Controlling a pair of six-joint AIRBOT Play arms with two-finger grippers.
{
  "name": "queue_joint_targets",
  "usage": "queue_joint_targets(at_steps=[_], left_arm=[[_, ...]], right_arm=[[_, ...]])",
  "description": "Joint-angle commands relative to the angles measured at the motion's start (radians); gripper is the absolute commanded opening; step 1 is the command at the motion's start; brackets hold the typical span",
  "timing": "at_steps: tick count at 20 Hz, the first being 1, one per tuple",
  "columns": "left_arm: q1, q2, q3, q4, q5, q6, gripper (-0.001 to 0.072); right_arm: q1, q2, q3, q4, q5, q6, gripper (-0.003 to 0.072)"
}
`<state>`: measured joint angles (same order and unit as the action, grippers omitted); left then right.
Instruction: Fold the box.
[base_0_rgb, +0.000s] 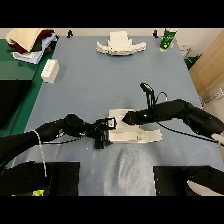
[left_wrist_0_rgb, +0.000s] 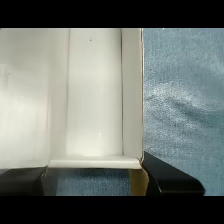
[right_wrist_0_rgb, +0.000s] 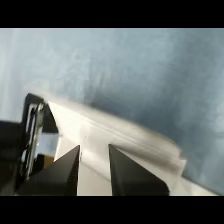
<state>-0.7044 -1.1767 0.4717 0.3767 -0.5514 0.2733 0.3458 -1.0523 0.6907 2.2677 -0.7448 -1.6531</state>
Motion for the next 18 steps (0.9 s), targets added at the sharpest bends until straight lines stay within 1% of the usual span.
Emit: queue_joint_targets(at_steps=[1,5,11,14,16,18], left_arm=[[0.0,0.0,0.001,0.001,0.0,0.002,0.0508],[0.0,0.0,0.001,0.001,-0.001,0.002,0.0508],[0.0,0.0,0.001,0.001,-0.001,0.002,0.0508],[0.0,0.0,0.001,0.001,-0.001,0.002,0.0508],[0.0,0.0,0.001,0.001,0.0,0.002,0.0508],[0.0,0.0,0.001,0.001,-0.001,0.002,0.0508]], right_arm=[[0.003,-0.165,0.079,-0.027,0.04,-0.008,0.0269],[0.011,-0.258,0.08,-0.027,0.038,-0.026,0.027],[0.016,-0.267,0.081,-0.027,0.038,-0.042,0.027],[0.01,-0.217,0.084,-0.028,0.037,-0.051,0.027],[-0.005,-0.142,0.083,-0.031,0.034,-0.061,0.0269],[-0.016,-0.044,0.083,-0.097,0.016,-0.062,0.0269]])
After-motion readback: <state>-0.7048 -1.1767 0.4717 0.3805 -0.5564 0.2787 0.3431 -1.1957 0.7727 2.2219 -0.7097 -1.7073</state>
